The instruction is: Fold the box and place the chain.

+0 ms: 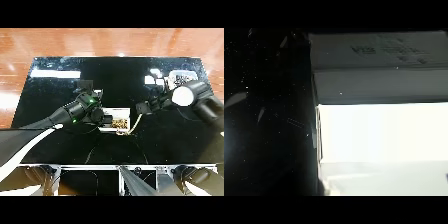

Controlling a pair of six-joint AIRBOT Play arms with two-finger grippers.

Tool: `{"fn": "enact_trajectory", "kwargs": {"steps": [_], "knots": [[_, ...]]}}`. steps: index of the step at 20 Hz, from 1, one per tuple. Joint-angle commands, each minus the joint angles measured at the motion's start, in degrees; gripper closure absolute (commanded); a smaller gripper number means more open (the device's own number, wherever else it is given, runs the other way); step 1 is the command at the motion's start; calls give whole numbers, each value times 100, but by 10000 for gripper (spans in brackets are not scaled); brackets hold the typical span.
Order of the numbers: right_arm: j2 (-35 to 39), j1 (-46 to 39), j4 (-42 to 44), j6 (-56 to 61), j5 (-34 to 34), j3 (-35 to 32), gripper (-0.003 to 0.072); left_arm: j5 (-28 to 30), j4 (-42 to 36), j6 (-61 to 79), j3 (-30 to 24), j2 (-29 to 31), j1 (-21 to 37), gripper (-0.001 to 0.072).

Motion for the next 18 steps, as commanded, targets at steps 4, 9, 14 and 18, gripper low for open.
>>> {"fn": "enact_trajectory", "kwargs": {"steps": [4,9,14,18], "knots": [[350,4,1213,-844,92,1768,657,9,-2,0,7,4,-4,690],[350,4,1233,-997,90,2640,657,9,-2,0,7,4,-4,690],[350,7,1917,-1432,-181,2736,657,20,-4,2,7,4,-4,690],[341,7,1996,-1534,-101,2815,657,33,-4,2,7,4,-4,690]]}}
